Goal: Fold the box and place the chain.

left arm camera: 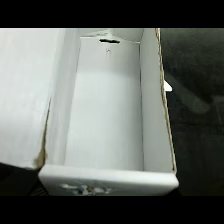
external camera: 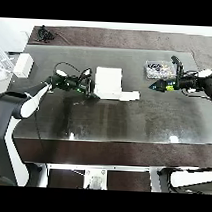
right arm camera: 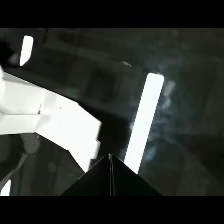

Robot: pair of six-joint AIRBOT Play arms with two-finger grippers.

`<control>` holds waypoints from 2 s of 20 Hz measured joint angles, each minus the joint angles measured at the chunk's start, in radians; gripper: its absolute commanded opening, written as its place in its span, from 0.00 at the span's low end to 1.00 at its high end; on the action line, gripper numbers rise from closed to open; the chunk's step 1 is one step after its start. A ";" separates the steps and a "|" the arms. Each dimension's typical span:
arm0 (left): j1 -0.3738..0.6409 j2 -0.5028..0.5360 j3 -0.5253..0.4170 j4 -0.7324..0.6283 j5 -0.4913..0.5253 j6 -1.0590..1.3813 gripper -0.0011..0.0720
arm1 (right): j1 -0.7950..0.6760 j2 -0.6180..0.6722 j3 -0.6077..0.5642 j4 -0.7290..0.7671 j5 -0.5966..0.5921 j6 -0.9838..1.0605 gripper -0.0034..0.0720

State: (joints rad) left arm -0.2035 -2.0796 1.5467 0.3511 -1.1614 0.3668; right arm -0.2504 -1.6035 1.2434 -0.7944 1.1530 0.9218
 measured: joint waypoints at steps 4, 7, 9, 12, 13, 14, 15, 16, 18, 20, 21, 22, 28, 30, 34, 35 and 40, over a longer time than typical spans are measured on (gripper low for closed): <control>0.000 0.000 0.000 0.000 0.000 0.000 0.67 | 0.021 -0.070 -0.005 -0.031 0.007 0.075 0.05; 0.000 0.000 0.000 0.000 0.000 0.000 0.67 | 0.076 -0.119 -0.005 0.017 0.009 0.084 0.05; 0.000 0.000 0.000 0.000 0.000 0.000 0.67 | 0.126 -0.137 -0.005 0.056 0.009 0.064 0.05; 0.000 0.000 0.000 0.000 0.000 0.000 0.67 | 0.198 -0.154 0.002 0.112 -0.003 0.047 0.05; 0.000 0.000 0.000 0.000 0.000 0.000 0.67 | 0.216 -0.157 0.014 0.130 -0.003 0.043 0.05; 0.000 0.000 0.000 0.000 0.000 0.000 0.67 | 0.230 -0.159 0.034 0.142 0.003 0.037 0.04; 0.000 0.000 0.000 0.000 0.000 0.000 0.67 | 0.237 -0.159 0.056 0.149 0.017 0.032 0.04; 0.000 0.000 0.000 0.000 0.000 0.000 0.67 | 0.243 -0.159 0.080 0.154 0.030 0.029 0.05; 0.000 0.000 0.000 0.000 0.000 0.000 0.67 | 0.257 -0.157 0.119 0.159 0.065 0.026 0.05; 0.000 0.000 0.000 0.000 0.000 0.000 0.67 | 0.269 -0.156 0.141 0.153 0.089 0.037 0.26; 0.000 0.000 0.000 0.000 0.000 0.000 0.67 | 0.272 -0.155 0.147 0.141 0.094 0.042 0.27; 0.000 0.000 0.000 0.000 0.000 0.000 0.67 | 0.275 -0.155 0.153 0.136 0.099 0.049 0.27; 0.000 0.000 0.000 0.000 0.000 0.000 0.67 | 0.288 -0.155 0.163 0.110 0.083 0.068 0.43; 0.000 0.000 0.000 0.000 0.000 0.000 0.67 | 0.290 -0.154 0.164 0.103 0.051 0.071 0.56; 0.000 0.000 0.000 0.000 0.000 0.000 0.67 | 0.294 -0.156 0.166 0.097 0.032 0.071 0.63; 0.000 0.000 0.000 0.000 0.000 0.000 0.67 | 0.295 -0.158 0.166 0.096 0.024 0.076 0.63; 0.000 0.000 0.000 0.000 0.000 0.000 0.67 | 0.313 -0.170 0.176 0.093 0.032 0.092 0.64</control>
State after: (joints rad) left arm -0.2035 -2.0796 1.5467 0.3515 -1.1614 0.3668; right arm 0.0628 -1.7737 1.4197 -0.7013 1.1854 1.0142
